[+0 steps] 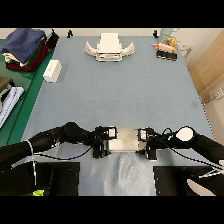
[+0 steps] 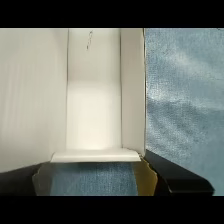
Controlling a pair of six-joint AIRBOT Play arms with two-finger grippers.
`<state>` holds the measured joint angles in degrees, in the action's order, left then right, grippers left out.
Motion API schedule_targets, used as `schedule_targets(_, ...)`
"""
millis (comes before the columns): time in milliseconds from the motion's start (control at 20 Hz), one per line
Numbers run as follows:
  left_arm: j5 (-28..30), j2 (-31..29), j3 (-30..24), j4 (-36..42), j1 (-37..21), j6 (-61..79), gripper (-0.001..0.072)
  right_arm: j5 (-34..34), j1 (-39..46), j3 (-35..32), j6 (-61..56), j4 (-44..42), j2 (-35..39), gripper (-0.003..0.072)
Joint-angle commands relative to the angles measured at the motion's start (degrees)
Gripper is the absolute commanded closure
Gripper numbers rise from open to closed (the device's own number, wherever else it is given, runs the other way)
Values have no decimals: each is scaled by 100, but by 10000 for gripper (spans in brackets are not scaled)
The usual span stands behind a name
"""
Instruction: Fold the box.
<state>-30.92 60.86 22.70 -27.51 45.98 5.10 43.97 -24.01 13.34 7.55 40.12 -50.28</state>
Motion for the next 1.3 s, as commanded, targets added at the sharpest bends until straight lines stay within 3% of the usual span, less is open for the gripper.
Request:
schedule_targets(0,96,94,-2,74,118,9,15,2,-4,4,-2,-2,0,183)
schedule_targets(400,98,118,-4,70,118,103,16,2,-4,4,-2,-2,0,183)
schedule_targets(450,98,118,-4,72,118,236,112,2,-4,4,0,-2,0,183)
schedule_targets(500,87,118,-4,72,118,422,272,2,-4,4,-2,-2,0,183)
schedule_targets(550,98,118,-4,74,118,481,290,2,-4,4,0,-2,0,183)
schedule_targets(1250,35,118,-2,74,118,448,289,2,-4,4,-2,-2,0,183)
